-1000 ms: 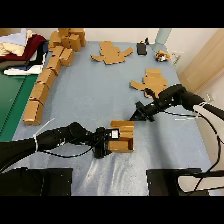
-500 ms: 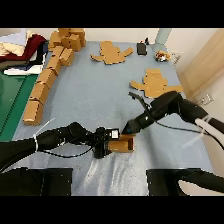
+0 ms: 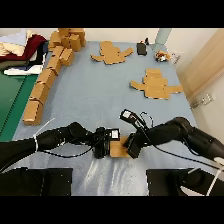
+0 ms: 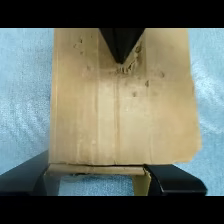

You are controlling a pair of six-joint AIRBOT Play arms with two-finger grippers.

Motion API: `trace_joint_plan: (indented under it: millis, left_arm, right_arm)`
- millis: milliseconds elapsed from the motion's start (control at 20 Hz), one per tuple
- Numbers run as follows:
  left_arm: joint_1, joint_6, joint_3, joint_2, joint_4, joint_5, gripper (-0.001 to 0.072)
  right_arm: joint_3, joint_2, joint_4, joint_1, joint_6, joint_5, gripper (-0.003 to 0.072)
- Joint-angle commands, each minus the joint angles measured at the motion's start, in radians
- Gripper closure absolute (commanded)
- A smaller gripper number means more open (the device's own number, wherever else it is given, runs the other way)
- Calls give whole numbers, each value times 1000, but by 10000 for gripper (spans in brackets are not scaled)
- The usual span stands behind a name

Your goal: Fold the box.

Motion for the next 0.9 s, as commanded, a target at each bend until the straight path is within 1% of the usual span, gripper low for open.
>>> trace_joint_plan:
  millis: [0,150,200,250,300,350,400,450,600,650,700,750,850]
  left_arm:
    - [1,0,1,0,0,0,187]
    - [1,0,1,0,0,0,187]
    - [1,0,1,0,0,0,187]
    - [1,0,1,0,0,0,187]
    - [1,0,1,0,0,0,187]
    - [1,0,1,0,0,0,188]
    - [1,0,1,0,0,0,188]
    - [0,0,1,0,0,0,188]
    - [1,0,1,0,0,0,187]
    - [0,0,1,0,0,0,187]
    - [1,0,1,0,0,0,187]
    - [0,0,1,0,0,0,187]
    - [1,0,1,0,0,0,187]
  right_arm:
    - [-47,73,-233,138,43,191,683]
    - [-121,127,-298,240,43,332,683]
    - [-147,145,-311,272,43,367,682]
    - [-161,154,-312,294,42,373,665]
    - [-166,156,-313,310,41,367,553]
    - [-166,156,-320,321,40,356,390]
    - [-166,156,-333,325,40,352,270]
    - [-166,156,-340,325,24,353,240]
    - [-167,144,-436,324,21,346,239]
    - [-167,133,-470,324,21,341,216]
    - [-167,123,-496,324,20,343,153]
    - [-167,116,-507,325,-3,344,139]
    - [-167,117,-505,325,-41,352,139]
